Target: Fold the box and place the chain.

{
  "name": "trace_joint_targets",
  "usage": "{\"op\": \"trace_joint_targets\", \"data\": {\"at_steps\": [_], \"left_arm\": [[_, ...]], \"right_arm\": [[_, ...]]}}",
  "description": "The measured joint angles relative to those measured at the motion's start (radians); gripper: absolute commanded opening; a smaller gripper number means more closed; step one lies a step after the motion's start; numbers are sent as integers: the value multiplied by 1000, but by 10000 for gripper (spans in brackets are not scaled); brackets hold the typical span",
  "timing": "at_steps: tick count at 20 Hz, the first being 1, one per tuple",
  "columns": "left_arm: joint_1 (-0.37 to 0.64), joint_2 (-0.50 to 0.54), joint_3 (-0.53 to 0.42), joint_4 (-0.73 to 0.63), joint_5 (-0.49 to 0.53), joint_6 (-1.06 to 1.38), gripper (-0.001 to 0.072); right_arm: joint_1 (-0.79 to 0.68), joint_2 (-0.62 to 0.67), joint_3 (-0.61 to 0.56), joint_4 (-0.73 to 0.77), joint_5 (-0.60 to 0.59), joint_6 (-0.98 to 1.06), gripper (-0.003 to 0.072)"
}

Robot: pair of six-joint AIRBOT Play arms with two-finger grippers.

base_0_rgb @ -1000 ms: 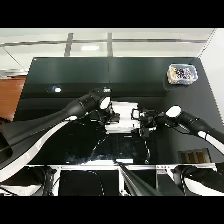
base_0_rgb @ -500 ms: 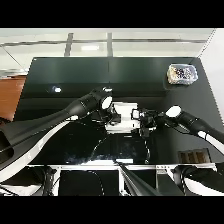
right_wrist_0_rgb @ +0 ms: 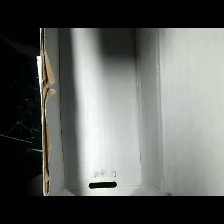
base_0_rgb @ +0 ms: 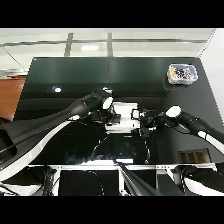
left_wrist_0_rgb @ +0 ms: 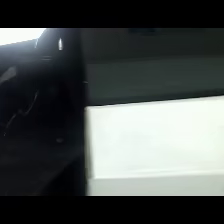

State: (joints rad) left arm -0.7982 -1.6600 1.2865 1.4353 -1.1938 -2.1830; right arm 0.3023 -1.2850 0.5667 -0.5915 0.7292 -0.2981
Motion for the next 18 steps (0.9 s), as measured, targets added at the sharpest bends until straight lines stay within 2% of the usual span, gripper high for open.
{"op": "trace_joint_targets", "data": {"at_steps": [14,15,16,18], "left_arm": [[0,-2,0,-25,2,10,28],[0,-2,0,-27,1,10,28],[0,-2,0,-29,0,10,28],[0,-2,0,-45,-6,10,28]], "right_arm": [[0,0,0,5,3,-3,200],[0,0,0,6,3,-1,372],[0,0,0,6,4,7,695],[0,2,2,5,3,43,720]]}}
